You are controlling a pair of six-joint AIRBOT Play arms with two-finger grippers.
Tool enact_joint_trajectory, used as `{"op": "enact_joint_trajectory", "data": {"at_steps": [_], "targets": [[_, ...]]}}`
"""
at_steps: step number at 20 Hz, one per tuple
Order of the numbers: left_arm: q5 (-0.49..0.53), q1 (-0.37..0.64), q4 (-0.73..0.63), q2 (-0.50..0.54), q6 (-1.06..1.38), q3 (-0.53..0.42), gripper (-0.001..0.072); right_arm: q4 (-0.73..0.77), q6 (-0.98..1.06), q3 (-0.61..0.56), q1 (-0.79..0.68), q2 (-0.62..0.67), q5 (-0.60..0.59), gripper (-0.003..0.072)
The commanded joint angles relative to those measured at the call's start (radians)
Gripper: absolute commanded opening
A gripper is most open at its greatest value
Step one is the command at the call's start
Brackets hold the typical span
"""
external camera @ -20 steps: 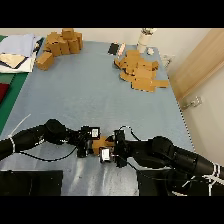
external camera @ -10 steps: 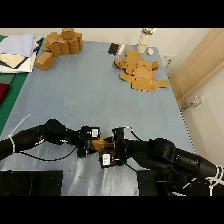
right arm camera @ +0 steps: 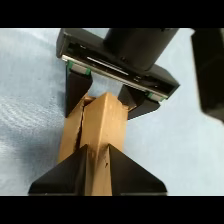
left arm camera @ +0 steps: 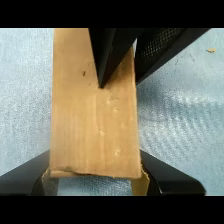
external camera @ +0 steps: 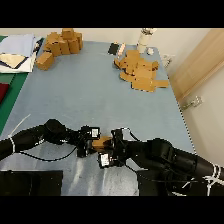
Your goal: Fold the box.
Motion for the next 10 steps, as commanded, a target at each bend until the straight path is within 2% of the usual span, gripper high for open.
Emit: {"op": "enact_joint_trajectory", "data": {"at_steps": [1,5,6,7,8,10], "targets": [[0.000,0.000,0.000,0.000,0.000,0.000,0.0473,0.031,0.000,-0.010,0.001,-0.006,-0.031,0.0198],[0.000,0.000,0.000,0.000,0.000,0.000,0.0473,0.075,0.000,-0.017,0.001,-0.005,-0.055,0.0198],[0.000,0.000,0.000,0.000,0.000,0.000,0.0473,0.074,0.000,-0.016,0.001,0.000,-0.065,0.0228],[0.000,0.000,0.000,0.000,0.000,0.000,0.0473,0.074,0.002,-0.012,0.001,0.012,-0.075,0.0317],[0.000,0.000,0.000,0.000,0.000,0.000,0.0473,0.074,0.019,-0.004,0.001,0.035,-0.084,0.0366],[0.000,0.000,0.000,0.000,0.000,0.000,0.0473,0.074,0.091,0.022,0.001,0.098,-0.122,0.0365]]}}
